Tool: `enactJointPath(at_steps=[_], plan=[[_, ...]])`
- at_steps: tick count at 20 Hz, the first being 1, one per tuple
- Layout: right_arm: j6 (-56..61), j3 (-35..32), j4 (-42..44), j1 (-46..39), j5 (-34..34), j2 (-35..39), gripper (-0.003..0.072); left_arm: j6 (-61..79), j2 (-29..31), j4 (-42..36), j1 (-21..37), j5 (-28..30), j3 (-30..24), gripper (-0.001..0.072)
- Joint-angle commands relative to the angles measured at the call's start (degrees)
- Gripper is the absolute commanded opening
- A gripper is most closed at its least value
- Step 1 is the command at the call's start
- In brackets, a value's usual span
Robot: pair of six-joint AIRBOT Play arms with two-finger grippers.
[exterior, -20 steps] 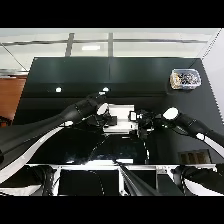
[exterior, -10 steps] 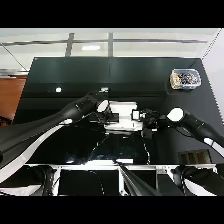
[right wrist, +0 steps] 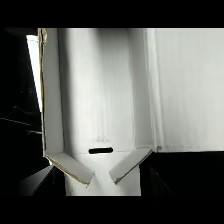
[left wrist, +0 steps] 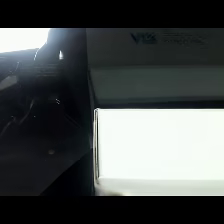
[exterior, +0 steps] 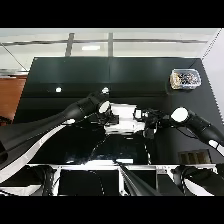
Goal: Fold the box and place the chain.
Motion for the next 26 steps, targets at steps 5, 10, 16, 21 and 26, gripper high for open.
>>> enactJointPath(at_steps=[5,10,16,21,26], plan=[[-2.2,0.0,1.7,0.0,-0.4,-1.4,0.0697,-0.1,-0.4,0.0,0.0,0.7,0.0,0.0032],[-2.2,0.0,1.7,0.0,-0.5,-1.6,0.0467,-0.1,-0.4,0.0,0.0,0.7,0.0,0.0032],[-2.0,0.0,4.7,1.7,-2.0,-1.7,0.0297,-0.1,-0.4,0.0,0.0,0.7,0.0,0.0032],[-2.0,0.0,10.0,4.1,-6.4,-3.4,0.0299,-0.1,-0.4,0.0,0.0,0.7,0.0,0.0032],[-2.0,0.0,10.7,4.1,-4.9,-4.5,0.0296,-0.1,-0.4,0.0,0.0,0.7,0.0,0.0032]])
